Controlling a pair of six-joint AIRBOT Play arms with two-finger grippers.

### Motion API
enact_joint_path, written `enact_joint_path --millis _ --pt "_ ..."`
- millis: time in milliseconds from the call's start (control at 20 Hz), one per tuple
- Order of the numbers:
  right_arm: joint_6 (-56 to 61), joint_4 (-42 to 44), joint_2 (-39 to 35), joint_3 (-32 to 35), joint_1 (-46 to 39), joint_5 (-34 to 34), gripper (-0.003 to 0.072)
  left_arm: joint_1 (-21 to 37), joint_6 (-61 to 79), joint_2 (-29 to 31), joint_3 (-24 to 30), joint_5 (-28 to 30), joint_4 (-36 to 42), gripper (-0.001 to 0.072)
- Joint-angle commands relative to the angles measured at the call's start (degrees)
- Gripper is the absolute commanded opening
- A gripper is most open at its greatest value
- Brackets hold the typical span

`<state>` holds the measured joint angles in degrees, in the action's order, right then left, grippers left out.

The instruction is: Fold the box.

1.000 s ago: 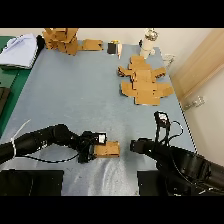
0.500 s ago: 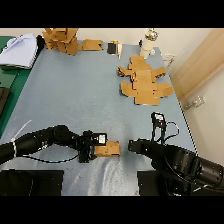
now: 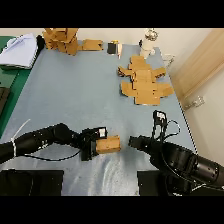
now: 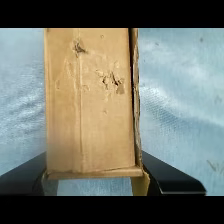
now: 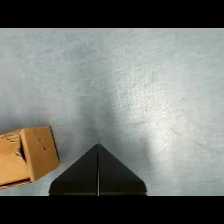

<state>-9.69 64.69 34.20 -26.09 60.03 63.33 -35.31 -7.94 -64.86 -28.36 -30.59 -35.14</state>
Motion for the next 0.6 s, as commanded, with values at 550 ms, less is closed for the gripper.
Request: enact_joint_path --millis 550 --pt "0.6 -4.3 0.1 0.0 -3.7 1.1 0.0005 26.6 -23.4 -3.7 -13.3 14.8 -10.3 0.0526"
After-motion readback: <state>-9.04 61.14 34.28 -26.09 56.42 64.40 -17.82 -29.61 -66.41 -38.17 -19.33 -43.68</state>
